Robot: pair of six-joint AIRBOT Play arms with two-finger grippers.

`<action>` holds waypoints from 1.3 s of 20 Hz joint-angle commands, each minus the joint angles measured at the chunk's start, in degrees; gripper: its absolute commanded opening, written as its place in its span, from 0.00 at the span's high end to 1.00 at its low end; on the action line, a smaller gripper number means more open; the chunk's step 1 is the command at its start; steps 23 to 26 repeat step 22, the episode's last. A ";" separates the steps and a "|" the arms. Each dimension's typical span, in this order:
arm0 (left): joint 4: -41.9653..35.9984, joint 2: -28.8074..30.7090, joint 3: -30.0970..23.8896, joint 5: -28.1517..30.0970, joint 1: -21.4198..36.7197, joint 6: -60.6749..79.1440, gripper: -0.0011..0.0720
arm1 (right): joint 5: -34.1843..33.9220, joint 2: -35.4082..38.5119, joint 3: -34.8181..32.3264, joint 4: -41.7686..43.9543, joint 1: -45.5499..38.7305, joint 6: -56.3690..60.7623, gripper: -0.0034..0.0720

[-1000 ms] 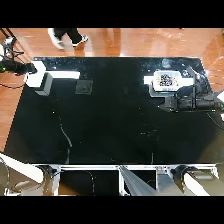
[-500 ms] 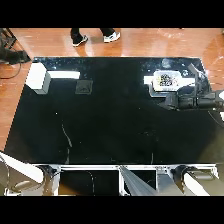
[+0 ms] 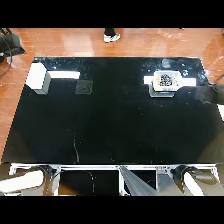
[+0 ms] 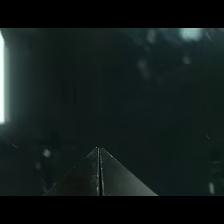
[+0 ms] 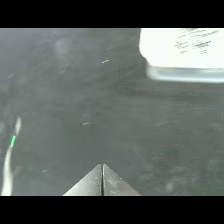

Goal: Fold the box and place the chain.

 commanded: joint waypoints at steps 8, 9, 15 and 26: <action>3.76 52.37 -66.77 24.28 -12.68 -5.09 0.97 | -7.10 12.52 -19.21 -6.75 -0.44 4.94 0.93; 3.96 52.94 -66.58 22.99 -12.46 -5.07 0.97 | -7.08 12.52 -19.21 -6.73 -0.44 4.94 0.93; 4.76 49.66 -64.15 22.77 -12.26 -5.11 0.97 | -7.08 12.52 -19.21 -6.73 -0.44 4.94 0.93; 5.01 49.16 -64.15 26.29 -12.26 -5.09 0.96 | -7.08 12.52 -19.21 -6.73 -0.44 4.94 0.93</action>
